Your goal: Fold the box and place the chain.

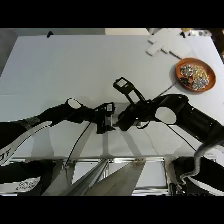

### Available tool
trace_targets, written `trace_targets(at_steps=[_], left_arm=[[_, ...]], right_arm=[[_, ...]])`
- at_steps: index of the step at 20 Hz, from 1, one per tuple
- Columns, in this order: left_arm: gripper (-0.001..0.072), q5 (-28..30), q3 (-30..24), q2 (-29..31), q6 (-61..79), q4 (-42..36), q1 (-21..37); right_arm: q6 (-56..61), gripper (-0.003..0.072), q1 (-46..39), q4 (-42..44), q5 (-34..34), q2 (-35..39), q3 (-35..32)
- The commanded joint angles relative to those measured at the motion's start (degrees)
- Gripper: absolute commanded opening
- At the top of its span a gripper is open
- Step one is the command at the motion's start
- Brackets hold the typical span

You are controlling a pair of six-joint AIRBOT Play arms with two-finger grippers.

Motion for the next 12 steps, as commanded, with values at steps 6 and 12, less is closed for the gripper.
trace_targets(at_steps=[6, 12], left_arm=[[0.0134, 0.0, 0.0, 0.0, 0.0, 0.0, 0.0], [0.0134, 0.0, 0.0, 0.0, 0.0, 0.0, 0.0]], right_arm=[[-2.0, 0.0281, -19.6, -0.3, 4.0, 4.4, 9.1], [-1.6, 0.034, -34.9, -7.9, 10.7, -4.0, 7.9]])
